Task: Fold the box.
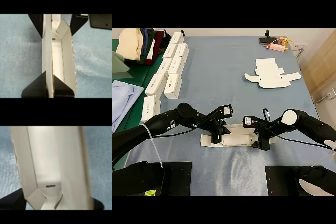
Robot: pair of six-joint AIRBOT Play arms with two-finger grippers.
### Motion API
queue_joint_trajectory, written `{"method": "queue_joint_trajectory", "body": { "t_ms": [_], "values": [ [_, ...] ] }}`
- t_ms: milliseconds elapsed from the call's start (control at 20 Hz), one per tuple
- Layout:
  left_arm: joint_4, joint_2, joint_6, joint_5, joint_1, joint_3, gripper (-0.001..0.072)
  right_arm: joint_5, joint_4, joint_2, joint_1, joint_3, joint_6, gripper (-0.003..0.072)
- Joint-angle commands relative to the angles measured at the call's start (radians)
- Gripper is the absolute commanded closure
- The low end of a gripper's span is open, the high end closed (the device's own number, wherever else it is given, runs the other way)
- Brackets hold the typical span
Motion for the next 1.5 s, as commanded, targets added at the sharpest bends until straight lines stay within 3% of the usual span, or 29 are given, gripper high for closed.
{"method": "queue_joint_trajectory", "body": {
  "t_ms": [0,250,500,600,1000,1150,1450],
  "values": [
    [0.000,0.001,0.000,0.000,0.001,0.000,0.0694,-0.013,0.014,0.007,-0.001,-0.012,-0.046,-0.0010],
    [0.000,0.001,0.000,0.000,0.001,0.000,0.0694,-0.124,0.121,0.024,-0.001,-0.095,-0.149,-0.0011],
    [0.000,0.001,0.001,0.000,0.001,0.000,0.0693,-0.137,0.124,0.024,-0.001,-0.098,-0.151,-0.0008],
    [0.000,0.000,0.000,0.000,0.001,0.000,0.0694,-0.136,0.124,0.024,-0.001,-0.100,-0.150,0.0057],
    [0.000,0.001,0.000,0.000,0.001,0.000,0.0693,-0.142,0.123,0.039,-0.001,-0.111,-0.150,0.0059],
    [0.000,0.000,0.000,0.000,0.001,0.000,0.0694,-0.159,0.122,0.038,-0.001,-0.130,-0.151,0.0178],
    [0.000,0.001,0.000,0.000,0.001,0.000,0.0694,-0.161,0.121,0.039,-0.001,-0.129,-0.151,0.0181]
  ]
}}
